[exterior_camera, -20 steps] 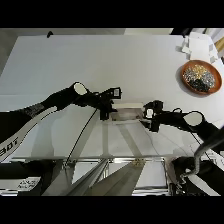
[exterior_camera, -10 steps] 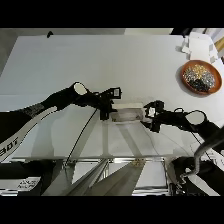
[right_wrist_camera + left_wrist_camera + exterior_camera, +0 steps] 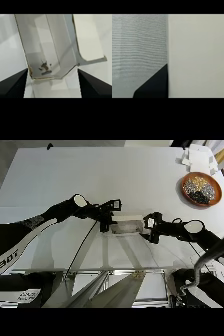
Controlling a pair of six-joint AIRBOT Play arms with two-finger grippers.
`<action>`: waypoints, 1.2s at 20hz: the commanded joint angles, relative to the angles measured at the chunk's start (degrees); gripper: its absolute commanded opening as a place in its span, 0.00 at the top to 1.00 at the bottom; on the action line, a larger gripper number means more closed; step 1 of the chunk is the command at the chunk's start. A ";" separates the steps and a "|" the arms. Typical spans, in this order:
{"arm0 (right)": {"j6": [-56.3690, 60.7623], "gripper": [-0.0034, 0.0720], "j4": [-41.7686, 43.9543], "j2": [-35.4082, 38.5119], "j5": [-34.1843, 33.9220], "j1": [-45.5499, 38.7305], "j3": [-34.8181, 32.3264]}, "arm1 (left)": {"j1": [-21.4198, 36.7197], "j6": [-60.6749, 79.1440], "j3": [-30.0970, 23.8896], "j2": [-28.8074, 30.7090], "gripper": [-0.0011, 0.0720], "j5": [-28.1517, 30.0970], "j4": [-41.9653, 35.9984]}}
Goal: Fold the box and place the chain.
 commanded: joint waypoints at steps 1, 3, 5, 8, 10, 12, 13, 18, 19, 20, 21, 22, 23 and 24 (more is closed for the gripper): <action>-0.04 0.04 0.04 -3.26 1.55 -0.04 2.91 | 0.00 0.00 0.02 0.00 0.97 0.02 0.00; -0.26 0.04 0.04 -3.87 1.55 -0.04 3.67 | 0.00 0.00 0.02 0.00 0.97 0.02 0.02; -0.24 0.04 0.04 -4.61 1.99 -0.04 3.67 | 0.00 0.00 0.02 0.00 0.97 0.02 0.02; -0.52 0.04 0.07 -6.03 4.00 -0.02 3.67 | 0.00 0.00 0.02 0.00 0.97 0.02 0.02; -0.68 0.04 0.07 -6.45 4.81 -0.02 3.67 | 0.00 0.00 0.02 0.00 0.97 0.02 0.00; -0.70 0.04 0.07 -6.49 5.22 -0.02 3.67 | 0.00 0.00 0.04 0.00 0.97 0.02 0.00; -0.72 0.04 0.07 -6.56 5.22 -0.02 3.67 | 0.00 0.00 0.02 0.00 0.97 0.02 0.00; -1.97 0.04 0.15 -6.62 5.53 -0.02 3.67 | 0.00 0.00 0.04 0.00 0.97 0.02 0.02; -1.97 0.04 0.13 -6.62 5.53 -0.02 3.67 | 0.00 0.00 0.02 0.00 0.97 0.02 0.00; -1.97 0.04 0.20 -6.62 5.55 -0.02 3.67 | 0.00 0.00 0.02 0.00 0.97 0.02 0.00; -2.12 0.04 0.37 -6.62 5.53 -0.02 3.67 | 0.00 0.00 0.02 0.00 0.97 0.02 0.00; -2.21 0.04 0.57 -6.71 5.60 -0.02 3.67 | 0.00 0.00 0.02 0.00 0.97 0.02 0.00; -2.49 0.04 0.90 -6.97 5.62 -0.02 3.67 | 0.00 0.00 0.02 0.00 0.97 0.02 0.02; -3.37 0.04 1.29 -7.54 5.70 -0.02 3.67 | 0.00 0.00 0.04 0.00 0.97 0.02 0.02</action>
